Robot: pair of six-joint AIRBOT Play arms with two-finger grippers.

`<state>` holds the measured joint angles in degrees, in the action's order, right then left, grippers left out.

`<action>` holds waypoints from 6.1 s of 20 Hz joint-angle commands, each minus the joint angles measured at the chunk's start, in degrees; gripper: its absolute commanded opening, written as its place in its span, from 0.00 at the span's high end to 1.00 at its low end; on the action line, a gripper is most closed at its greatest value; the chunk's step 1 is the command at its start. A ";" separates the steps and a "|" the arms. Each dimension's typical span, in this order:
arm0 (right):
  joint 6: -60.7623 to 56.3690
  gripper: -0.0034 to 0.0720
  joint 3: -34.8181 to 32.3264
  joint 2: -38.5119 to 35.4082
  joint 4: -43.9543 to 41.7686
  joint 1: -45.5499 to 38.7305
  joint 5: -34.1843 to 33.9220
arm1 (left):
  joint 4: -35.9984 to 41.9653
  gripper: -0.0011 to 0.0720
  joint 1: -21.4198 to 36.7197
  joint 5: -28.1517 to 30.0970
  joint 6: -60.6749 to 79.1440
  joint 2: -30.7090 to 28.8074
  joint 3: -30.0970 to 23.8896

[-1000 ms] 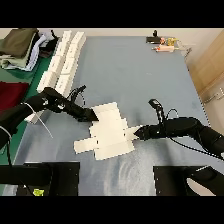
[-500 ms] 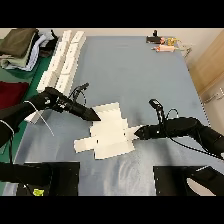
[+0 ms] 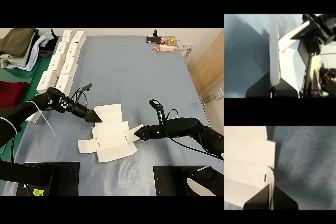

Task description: Fold the box.

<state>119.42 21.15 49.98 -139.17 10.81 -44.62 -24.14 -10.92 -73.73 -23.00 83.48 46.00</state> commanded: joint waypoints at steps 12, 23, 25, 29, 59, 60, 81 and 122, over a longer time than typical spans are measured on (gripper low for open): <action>-17.90 0.65 9.73 -0.04 40.35 -0.02 -1.66 | 9.05 0.97 -1.05 6.16 25.09 -4.39 1.29; -30.56 0.65 18.78 -0.04 46.64 -0.13 -1.25 | 8.85 0.97 -16.44 30.40 41.66 -21.59 -14.19; -31.21 0.65 18.78 -0.04 46.58 -0.13 -1.25 | 10.82 0.97 -18.16 32.30 45.42 -24.33 -17.27; -32.61 0.65 18.75 -0.04 46.58 -0.13 -1.33 | 10.91 0.97 -17.86 32.72 45.90 -25.70 -17.97; -33.05 0.65 18.47 -0.02 39.43 -0.11 -1.51 | 9.16 0.97 -17.70 22.69 38.60 -20.50 -18.71; -33.05 0.65 18.47 -0.02 39.45 -0.11 -1.51 | 8.81 0.97 -17.70 22.62 38.60 -20.50 -18.73; -32.81 0.84 18.49 -0.04 35.69 -0.11 -11.13 | 8.26 0.97 -17.68 19.08 36.24 -20.50 -18.75; -66.53 0.21 8.61 0.66 84.87 69.85 -17.84 | 8.28 0.97 -17.68 19.15 34.80 -20.50 -18.71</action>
<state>58.02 28.51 50.87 -55.29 80.60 -58.00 -15.84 -28.62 -54.63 11.77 62.96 27.22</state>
